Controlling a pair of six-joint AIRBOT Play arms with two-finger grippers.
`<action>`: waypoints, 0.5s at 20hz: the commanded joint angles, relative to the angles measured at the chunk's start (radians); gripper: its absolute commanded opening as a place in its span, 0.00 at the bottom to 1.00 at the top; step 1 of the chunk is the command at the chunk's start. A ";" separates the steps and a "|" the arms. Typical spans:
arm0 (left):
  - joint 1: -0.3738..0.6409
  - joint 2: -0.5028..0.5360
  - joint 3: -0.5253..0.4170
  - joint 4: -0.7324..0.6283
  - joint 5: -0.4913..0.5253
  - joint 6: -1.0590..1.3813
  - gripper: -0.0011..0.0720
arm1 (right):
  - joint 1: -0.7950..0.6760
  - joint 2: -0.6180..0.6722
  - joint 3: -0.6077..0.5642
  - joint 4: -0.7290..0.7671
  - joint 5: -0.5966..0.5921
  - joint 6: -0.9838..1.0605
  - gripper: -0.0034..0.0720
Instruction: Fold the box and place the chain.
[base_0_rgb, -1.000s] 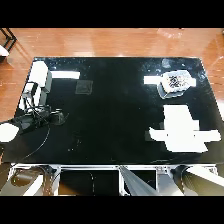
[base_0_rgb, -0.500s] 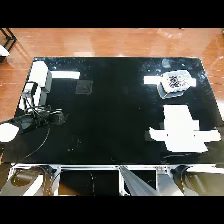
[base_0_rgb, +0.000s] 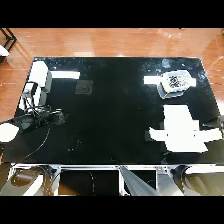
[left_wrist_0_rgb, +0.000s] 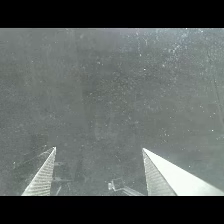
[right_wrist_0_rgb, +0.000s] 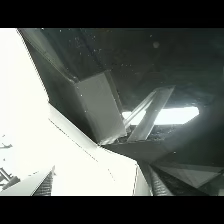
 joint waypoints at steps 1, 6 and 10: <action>0.000 0.000 0.000 0.000 -0.005 0.000 0.87 | -0.006 -0.001 0.001 -0.019 0.028 0.006 0.97; 0.000 0.000 0.000 0.000 -0.004 0.000 0.87 | -0.011 -0.001 -0.009 -0.172 -0.010 0.045 0.97; 0.000 0.000 0.000 0.000 -0.005 0.000 0.87 | -0.033 -0.001 -0.009 -0.100 -0.010 0.011 0.57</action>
